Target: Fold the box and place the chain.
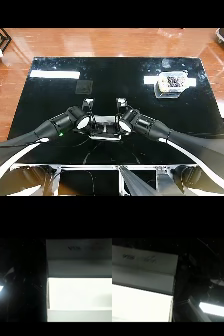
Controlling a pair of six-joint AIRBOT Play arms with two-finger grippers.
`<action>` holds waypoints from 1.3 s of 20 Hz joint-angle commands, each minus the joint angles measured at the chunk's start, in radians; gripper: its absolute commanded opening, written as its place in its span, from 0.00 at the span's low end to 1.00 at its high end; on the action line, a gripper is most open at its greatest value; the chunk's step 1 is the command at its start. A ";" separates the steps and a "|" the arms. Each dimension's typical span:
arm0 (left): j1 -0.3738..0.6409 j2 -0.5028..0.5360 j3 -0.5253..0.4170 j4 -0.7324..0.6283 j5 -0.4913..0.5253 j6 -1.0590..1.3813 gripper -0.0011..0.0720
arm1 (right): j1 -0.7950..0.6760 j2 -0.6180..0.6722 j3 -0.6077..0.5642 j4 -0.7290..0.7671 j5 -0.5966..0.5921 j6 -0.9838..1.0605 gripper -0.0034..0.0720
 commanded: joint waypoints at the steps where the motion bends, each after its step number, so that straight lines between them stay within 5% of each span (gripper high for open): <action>1: 0.000 0.000 0.000 -0.003 0.000 -0.005 0.06 | 0.003 0.001 0.001 -0.003 0.011 0.005 0.33; 3: 0.000 0.000 0.000 -0.003 0.000 -0.005 0.06 | 0.003 0.001 0.001 -0.003 0.011 0.005 0.30; 4: 0.000 0.000 0.000 -0.003 0.000 -0.005 0.05 | 0.003 0.002 0.001 -0.003 0.011 0.005 0.20; 7: 0.000 0.000 0.000 -0.003 0.000 -0.005 0.06 | 0.008 0.002 0.002 -0.004 0.011 0.005 0.09; 13: 0.000 0.000 0.000 -0.003 0.000 -0.005 0.06 | 0.008 0.004 0.002 -0.019 0.012 0.004 0.10; 14: 0.000 0.000 0.000 -0.003 0.000 -0.005 0.06 | 0.008 0.008 0.002 -0.027 0.017 0.005 0.34; 15: 0.000 0.000 0.000 -0.003 0.000 -0.005 0.05 | 0.007 0.014 0.003 -0.032 0.026 0.004 0.47; 16: 0.000 0.000 0.000 -0.003 0.000 -0.005 0.05 | 0.007 0.021 0.006 -0.049 0.042 0.003 0.48; 18: 0.000 0.000 0.000 -0.003 0.000 -0.005 0.06 | 0.005 0.041 0.016 -0.056 0.087 -0.003 0.86; 26: 0.000 0.000 0.000 -0.003 0.000 -0.005 0.05 | 0.008 0.071 0.021 -0.079 0.087 -0.018 0.75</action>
